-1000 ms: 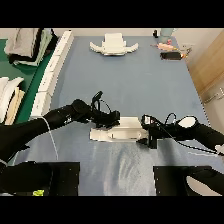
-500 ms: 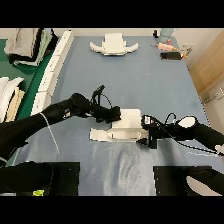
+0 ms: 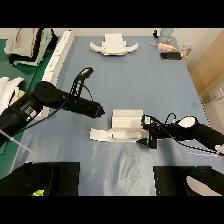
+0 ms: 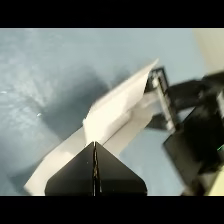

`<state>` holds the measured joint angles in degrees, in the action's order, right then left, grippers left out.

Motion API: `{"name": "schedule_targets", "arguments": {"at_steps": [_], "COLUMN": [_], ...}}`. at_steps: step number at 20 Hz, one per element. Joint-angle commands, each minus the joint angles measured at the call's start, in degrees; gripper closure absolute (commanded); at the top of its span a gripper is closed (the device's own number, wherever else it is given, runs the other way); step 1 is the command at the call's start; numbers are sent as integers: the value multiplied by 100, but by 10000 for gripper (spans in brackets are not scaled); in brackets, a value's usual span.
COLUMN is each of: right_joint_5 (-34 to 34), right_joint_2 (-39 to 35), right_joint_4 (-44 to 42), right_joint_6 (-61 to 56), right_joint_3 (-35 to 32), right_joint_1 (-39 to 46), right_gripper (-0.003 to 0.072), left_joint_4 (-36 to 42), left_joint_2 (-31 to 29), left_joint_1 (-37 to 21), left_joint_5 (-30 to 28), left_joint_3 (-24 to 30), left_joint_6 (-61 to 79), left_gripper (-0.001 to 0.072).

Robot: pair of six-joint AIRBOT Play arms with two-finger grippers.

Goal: Fold the box.

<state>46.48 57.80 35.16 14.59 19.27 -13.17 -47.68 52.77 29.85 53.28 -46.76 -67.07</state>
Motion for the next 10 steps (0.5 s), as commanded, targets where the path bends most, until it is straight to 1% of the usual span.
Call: {"name": "schedule_targets", "arguments": {"at_steps": [1,2,4,5,6,7,9,10], "right_joint_5": [-2,-2,0,-2,-2,-2,-2,-2], "right_joint_2": [0,0,0,0,0,0,0,0], "right_joint_4": [-2,-2,-2,-2,-2,-2,-2,-2], "right_joint_6": [-2,-2,-2,-2,-2,-2,-2,-2], "right_joint_3": [0,0,0,0,0,0,0,0], "right_joint_1": [-2,-2,-2,-2,-2,-2,-2,-2], "right_gripper": [162,162,162,162,162,161,162,162], "left_joint_4": [-1095,-1191,-1078,-986,-734,-391,197,417], "left_joint_2": [-544,-629,-785,-789,-776,-765,-651,-553], "left_joint_1": [599,835,826,754,658,564,505,505], "left_joint_5": [269,264,267,258,92,-229,-745,-844], "left_joint_3": [247,372,728,925,1121,1338,1611,1668], "left_joint_6": [935,1279,2529,3241,3862,4441,5613,6109], "left_gripper": [698,698,694,469,107,58,57,58]}}
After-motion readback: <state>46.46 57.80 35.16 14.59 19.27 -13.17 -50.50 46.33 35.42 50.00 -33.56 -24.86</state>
